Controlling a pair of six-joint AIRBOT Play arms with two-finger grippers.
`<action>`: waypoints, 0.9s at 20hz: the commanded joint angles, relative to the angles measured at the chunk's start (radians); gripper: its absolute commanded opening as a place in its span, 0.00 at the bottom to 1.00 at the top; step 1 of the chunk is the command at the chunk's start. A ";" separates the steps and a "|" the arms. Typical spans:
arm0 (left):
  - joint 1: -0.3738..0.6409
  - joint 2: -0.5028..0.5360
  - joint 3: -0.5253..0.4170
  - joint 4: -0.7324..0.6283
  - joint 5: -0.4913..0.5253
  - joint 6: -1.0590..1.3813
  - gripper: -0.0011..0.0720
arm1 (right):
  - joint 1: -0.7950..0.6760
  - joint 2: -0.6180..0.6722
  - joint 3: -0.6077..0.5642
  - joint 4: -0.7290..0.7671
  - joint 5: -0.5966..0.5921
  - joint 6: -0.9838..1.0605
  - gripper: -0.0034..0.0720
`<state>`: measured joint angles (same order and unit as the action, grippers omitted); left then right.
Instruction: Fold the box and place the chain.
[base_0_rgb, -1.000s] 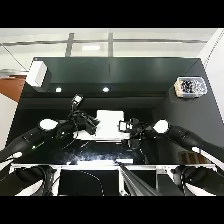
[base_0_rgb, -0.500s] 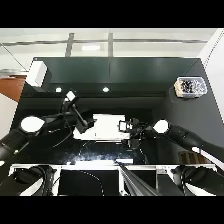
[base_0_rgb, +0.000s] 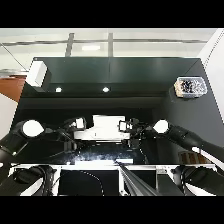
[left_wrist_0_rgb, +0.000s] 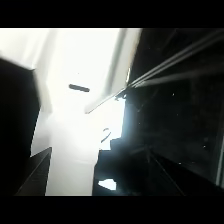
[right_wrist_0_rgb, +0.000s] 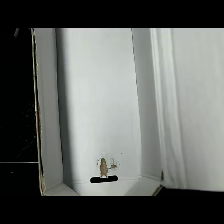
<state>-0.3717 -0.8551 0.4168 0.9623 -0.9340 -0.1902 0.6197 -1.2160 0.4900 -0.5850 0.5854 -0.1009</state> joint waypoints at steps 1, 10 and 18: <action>-0.105 -0.088 -0.005 0.020 0.220 0.109 0.99 | 0.000 0.000 0.000 0.000 0.000 0.000 0.69; -0.126 -0.175 0.057 -0.076 0.171 0.053 0.36 | 0.000 -0.001 0.000 0.000 0.000 0.000 0.69; -0.126 -0.208 0.058 -0.251 0.212 0.053 0.24 | 0.000 0.000 0.000 0.000 0.000 0.000 0.69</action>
<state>-0.4973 -1.0443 0.4728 0.8074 -0.7582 -0.1379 0.6197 -1.2160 0.4900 -0.5854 0.5858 -0.1009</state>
